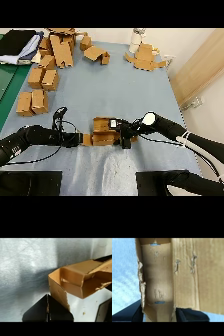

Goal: Fold the box.

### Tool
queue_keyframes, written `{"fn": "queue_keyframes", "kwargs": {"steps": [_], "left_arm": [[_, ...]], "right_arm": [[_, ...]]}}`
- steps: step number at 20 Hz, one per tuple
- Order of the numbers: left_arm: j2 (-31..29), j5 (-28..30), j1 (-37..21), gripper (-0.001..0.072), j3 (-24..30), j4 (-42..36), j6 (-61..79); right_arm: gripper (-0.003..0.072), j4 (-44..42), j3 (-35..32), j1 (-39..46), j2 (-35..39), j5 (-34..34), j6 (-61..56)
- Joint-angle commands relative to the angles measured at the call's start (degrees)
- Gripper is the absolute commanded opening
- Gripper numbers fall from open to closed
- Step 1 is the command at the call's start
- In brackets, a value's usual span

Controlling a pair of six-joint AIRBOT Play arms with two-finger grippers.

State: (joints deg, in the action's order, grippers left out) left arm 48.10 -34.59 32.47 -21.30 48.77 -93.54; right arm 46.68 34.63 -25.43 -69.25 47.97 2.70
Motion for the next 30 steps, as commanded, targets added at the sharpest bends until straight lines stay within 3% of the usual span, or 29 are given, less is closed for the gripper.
{"fn": "queue_keyframes", "kwargs": {"steps": [1,4,15,16,17,18,19,20,30], "left_arm": [[0.04,1.18,-0.04,0.0011,0.0,-7.21,3.85],[0.04,1.11,-0.04,0.0012,-0.02,-11.1,4.0],[0.0,-0.96,-0.04,0.0014,-0.09,-11.78,5.75],[0.0,-0.96,-0.04,0.0049,-0.09,-11.89,5.81],[0.02,-0.94,-0.07,0.0319,-0.09,-12.41,5.9],[0.0,-0.85,-0.07,0.0368,-0.09,-13.07,5.95],[0.02,-0.79,-0.07,0.0268,-0.11,-13.0,5.95],[0.02,-0.26,-0.07,0.024,-0.11,-13.03,5.92],[0.07,3.08,-0.04,0.0241,-1.14,-13.68,5.68]], "right_arm": [[0.0457,-0.02,0.04,-0.02,0.04,0.02,-0.02],[0.0457,-0.02,0.04,-0.02,0.04,0.0,-0.02],[0.0457,-0.02,0.04,-0.02,0.04,0.0,-0.02],[0.0457,-0.02,0.04,-0.02,0.04,0.0,-0.02],[0.0457,-0.02,0.04,-0.02,0.04,0.0,-0.02],[0.0457,-0.02,0.04,-0.02,0.04,0.0,-0.02],[0.0457,-0.02,0.04,-0.02,0.02,0.0,-0.02],[0.0457,-0.02,0.04,-0.02,0.02,0.0,-0.02],[0.0457,-0.02,0.04,-0.02,0.02,0.0,-0.02]]}}
